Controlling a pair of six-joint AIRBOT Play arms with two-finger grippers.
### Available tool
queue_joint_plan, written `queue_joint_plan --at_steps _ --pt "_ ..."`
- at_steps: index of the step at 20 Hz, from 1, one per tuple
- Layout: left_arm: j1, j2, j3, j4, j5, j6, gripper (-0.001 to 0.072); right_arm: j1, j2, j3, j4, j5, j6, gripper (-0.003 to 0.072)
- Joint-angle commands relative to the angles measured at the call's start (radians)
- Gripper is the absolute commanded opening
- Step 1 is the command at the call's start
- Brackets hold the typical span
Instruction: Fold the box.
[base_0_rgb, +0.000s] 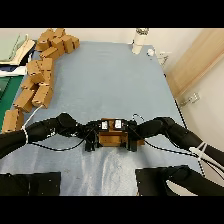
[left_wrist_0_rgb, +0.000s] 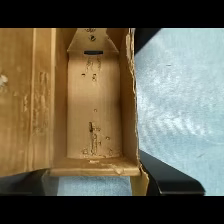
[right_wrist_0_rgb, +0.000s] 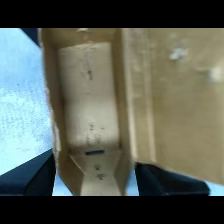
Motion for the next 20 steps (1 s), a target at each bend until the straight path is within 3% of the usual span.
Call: queue_joint_plan --at_steps 1,4,8,12,15,20 --pt "0.001 0.0 0.0 0.002 0.005 -0.002 0.045 -0.002 0.07 0.001 -0.133 -0.043 0.192 0.0718" --pt "0.001 0.0 0.0 0.002 0.005 -0.002 0.0449 -0.001 0.127 0.001 -0.159 -0.133 0.365 0.0716" --pt "0.001 0.0 0.0 0.002 0.005 -0.002 0.0449 -0.001 0.214 0.0 -0.148 -0.239 0.772 0.0711" --pt "0.001 0.0 0.0 0.002 0.005 -0.002 0.0449 -0.001 0.266 0.0 -0.001 -0.337 1.091 0.071" --pt "0.001 0.0 0.0 0.002 0.005 -0.002 0.0449 0.002 0.267 -0.001 0.115 -0.332 1.204 0.071" --pt "0.001 0.0 0.0 0.002 0.005 -0.002 0.0449 0.002 0.267 -0.001 0.119 -0.266 1.458 0.0709"
